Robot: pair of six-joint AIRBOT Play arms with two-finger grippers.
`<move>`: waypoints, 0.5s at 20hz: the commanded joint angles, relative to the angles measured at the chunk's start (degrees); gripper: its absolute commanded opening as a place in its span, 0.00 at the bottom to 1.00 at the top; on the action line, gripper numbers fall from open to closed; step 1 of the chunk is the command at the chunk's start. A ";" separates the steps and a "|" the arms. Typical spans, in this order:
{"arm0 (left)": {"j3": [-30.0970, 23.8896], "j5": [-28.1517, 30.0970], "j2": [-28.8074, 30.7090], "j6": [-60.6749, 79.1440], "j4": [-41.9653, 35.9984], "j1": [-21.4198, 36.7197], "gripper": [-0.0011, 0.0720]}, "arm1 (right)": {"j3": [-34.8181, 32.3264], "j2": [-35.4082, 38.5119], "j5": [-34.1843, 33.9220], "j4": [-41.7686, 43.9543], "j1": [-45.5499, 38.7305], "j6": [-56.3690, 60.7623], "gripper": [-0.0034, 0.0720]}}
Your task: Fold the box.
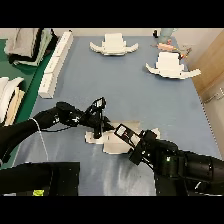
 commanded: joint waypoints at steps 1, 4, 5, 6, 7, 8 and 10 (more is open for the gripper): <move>0.00 -0.02 0.00 0.02 0.02 0.00 0.03 | 1.36 1.92 3.50 -2.58 -1.42 7.17 0.86; 0.00 -0.02 0.00 0.02 0.02 0.00 0.03 | 1.36 1.77 5.35 -0.96 -3.37 7.04 0.86; 0.00 -0.04 0.00 0.02 0.02 0.00 0.04 | 1.33 1.79 4.87 0.09 -3.34 4.42 0.87; 0.00 -0.04 0.00 0.02 0.02 0.00 0.03 | 1.31 1.81 3.54 2.23 -3.04 -1.92 0.86; 0.00 -0.02 0.00 0.02 0.02 0.00 0.03 | 1.05 1.88 2.51 4.59 -2.47 -8.35 0.87; 0.00 -0.04 0.00 0.02 0.02 0.00 0.03 | 0.15 2.29 0.57 8.22 -1.70 -14.45 0.87; 0.00 -0.02 -0.02 0.02 0.02 0.00 0.03 | -3.15 3.89 -3.34 14.88 -0.94 -21.73 0.86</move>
